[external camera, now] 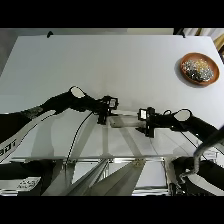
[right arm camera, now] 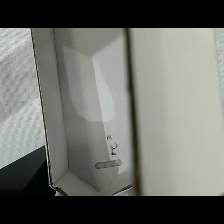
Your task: Fold the box and place the chain.
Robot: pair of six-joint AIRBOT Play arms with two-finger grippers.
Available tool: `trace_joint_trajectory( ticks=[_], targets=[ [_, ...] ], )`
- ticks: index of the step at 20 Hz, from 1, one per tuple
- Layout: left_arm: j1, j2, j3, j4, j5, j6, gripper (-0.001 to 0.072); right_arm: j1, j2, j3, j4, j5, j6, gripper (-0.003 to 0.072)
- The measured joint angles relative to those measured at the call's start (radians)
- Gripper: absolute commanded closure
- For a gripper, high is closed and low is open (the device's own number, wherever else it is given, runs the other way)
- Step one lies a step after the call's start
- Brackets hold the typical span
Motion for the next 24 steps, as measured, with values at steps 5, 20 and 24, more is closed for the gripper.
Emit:
trace_joint_trajectory(
  ticks=[5, 20, 24],
  targets=[
    [0.000, 0.000, 0.000, -0.002, 0.006, -0.001, 0.0699, -0.053, 0.000, -0.001, 0.069, 0.024, -0.074, 0.0106],
    [0.000, 0.000, 0.000, 0.001, -0.001, 0.000, 0.0699, -0.089, -0.097, 0.023, 0.201, 0.101, -0.283, 0.0023],
    [0.000, 0.000, 0.000, 0.002, -0.002, 0.000, 0.0699, -0.089, -0.131, 0.029, 0.190, 0.130, -0.269, 0.0027]
  ],
)
